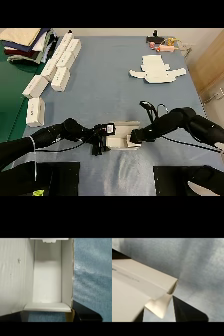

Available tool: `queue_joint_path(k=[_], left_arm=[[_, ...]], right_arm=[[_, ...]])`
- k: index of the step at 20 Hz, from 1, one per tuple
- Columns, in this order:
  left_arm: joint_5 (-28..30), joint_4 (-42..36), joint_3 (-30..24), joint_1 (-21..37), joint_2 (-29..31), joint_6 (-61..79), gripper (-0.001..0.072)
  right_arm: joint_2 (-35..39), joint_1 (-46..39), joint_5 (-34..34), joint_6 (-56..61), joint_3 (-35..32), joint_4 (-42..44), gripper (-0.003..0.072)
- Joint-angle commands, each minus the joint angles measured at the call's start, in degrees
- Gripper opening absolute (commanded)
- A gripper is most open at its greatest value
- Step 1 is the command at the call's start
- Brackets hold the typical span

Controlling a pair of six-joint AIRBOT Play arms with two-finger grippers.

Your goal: Fold the box.

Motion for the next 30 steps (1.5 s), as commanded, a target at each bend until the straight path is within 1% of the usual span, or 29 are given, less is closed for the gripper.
queue_joint_path(k=[1,3,4,8,9,10,11,12,14,15,16,20,21,22,23,24,27,30], left_arm=[[0.0,0.0,0.0,0.0,0.0,0.0,0.0525],[0.0,0.0,0.0,0.0,0.0,0.0,0.0525],[0.0,0.0,0.0,0.0,0.0,0.0,0.0525],[0.0,0.0,0.0,0.0,0.0,0.0,0.0525],[0.0,0.0,0.0,0.0,0.0,0.0,0.0525],[0.0,0.0,0.0,0.0,0.0,0.0,0.0525],[0.0,0.0,0.0,0.0,0.0,0.0,0.0525],[0.0,0.0,0.0,0.0,0.0,0.0,0.0525],[0.0,0.0,0.0,0.0,0.0,0.0,0.0525],[0.0,0.0,0.0,0.0,0.0,0.0,0.0525],[0.0,0.0,0.0,0.0,0.0,0.0,0.0525],[0.0,0.0,0.0,0.0,0.0,0.0,0.0525],[0.0,0.0,0.0,0.0,0.0,0.0,0.0525],[0.0,0.0,0.0,0.0,0.0,0.0,0.0525],[0.0,0.0,0.0,0.0,0.0,0.0,0.0525],[0.0,0.0,0.0,0.0,0.0,0.0,0.0525],[0.0,0.0,0.0,0.0,0.0,0.0,0.0525],[0.0,0.0,0.0,0.0,0.0,0.0,0.0525]], right_arm=[[-5.9,9.2,-3.2,18.4,6.8,-18.1,0.0504],[-7.5,14.2,-6.2,28.2,9.6,-26.8,0.0504],[-8.3,16.0,-6.4,30.8,10.3,-28.4,0.0504],[-13.0,18.4,-6.2,34.7,10.5,-28.4,0.0500],[-14.1,18.4,-6.0,35.4,10.6,-28.4,0.0401],[-14.8,18.4,-5.6,36.1,10.6,-28.7,0.0358],[-15.2,18.4,-5.2,36.7,10.6,-28.9,0.0358],[-15.4,18.4,-5.1,36.8,10.6,-28.9,0.0314],[-15.4,18.4,-5.1,37.2,10.6,-29.1,0.0104],[-15.4,18.4,-5.2,37.2,10.5,-29.1,0.0018],[-15.4,18.4,-5.2,37.2,10.6,-29.1,0.0001],[-15.4,18.4,-5.1,37.4,10.6,-28.8,0.0001],[-15.4,18.4,-5.2,37.4,10.6,-28.5,0.0015],[-15.4,18.4,-5.2,37.1,10.6,-27.9,0.0189],[-15.3,18.4,-5.2,36.1,10.6,-27.0,0.0390],[-15.1,18.4,-5.2,35.4,10.6,-26.2,0.0463],[-13.8,18.4,-5.9,35.0,10.6,-25.2,0.0463],[-10.5,17.9,-10.2,35.0,11.6,-26.3,0.0463]])
